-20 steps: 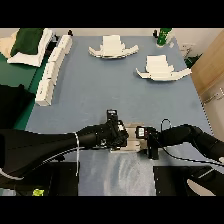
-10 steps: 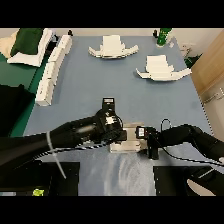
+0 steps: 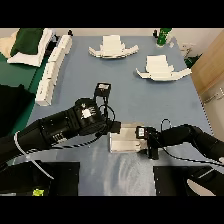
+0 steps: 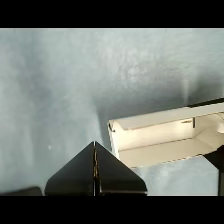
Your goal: Fold the box.
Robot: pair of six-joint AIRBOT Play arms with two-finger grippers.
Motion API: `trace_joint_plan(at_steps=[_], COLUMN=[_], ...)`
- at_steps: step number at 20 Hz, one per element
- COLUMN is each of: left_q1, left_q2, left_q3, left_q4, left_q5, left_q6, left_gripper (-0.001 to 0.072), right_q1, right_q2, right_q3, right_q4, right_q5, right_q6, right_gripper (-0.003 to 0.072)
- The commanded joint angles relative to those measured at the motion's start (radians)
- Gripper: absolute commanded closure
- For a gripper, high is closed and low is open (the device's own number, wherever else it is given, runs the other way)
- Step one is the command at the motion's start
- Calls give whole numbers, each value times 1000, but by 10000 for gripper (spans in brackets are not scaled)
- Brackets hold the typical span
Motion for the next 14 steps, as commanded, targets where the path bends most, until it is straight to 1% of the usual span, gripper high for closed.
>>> trace_joint_plan(at_steps=[1,2,3,4,5,7,8,9,10,12,14], left_q1=[14,23,42,64,101,189,235,283,321,382,407], left_q2=[8,23,63,115,183,314,361,397,414,413,393], left_q3=[-2,-16,-60,-120,-201,-366,-438,-506,-560,-649,-709], left_q4=[46,35,26,10,-40,-240,-347,-452,-529,-666,-761], left_q5=[44,33,47,87,154,297,349,387,430,494,566], left_q6=[298,391,503,610,751,1150,1335,1509,1635,1812,2004], left_gripper=[695,696,696,696,696,695,691,393,12,21,22], right_q1=[1,1,1,1,1,1,1,1,1,1,1], right_q2=[0,0,0,0,0,0,0,0,0,0,0], right_q3=[0,0,0,0,0,0,0,0,0,0,0], right_q4=[0,0,0,0,0,0,0,0,0,0,-3], right_q5=[0,0,0,0,0,0,0,0,0,0,0], right_q6=[0,0,0,0,0,0,0,0,0,0,0], right_gripper=[182,181,181,182,182,182,182,182,182,182,182])
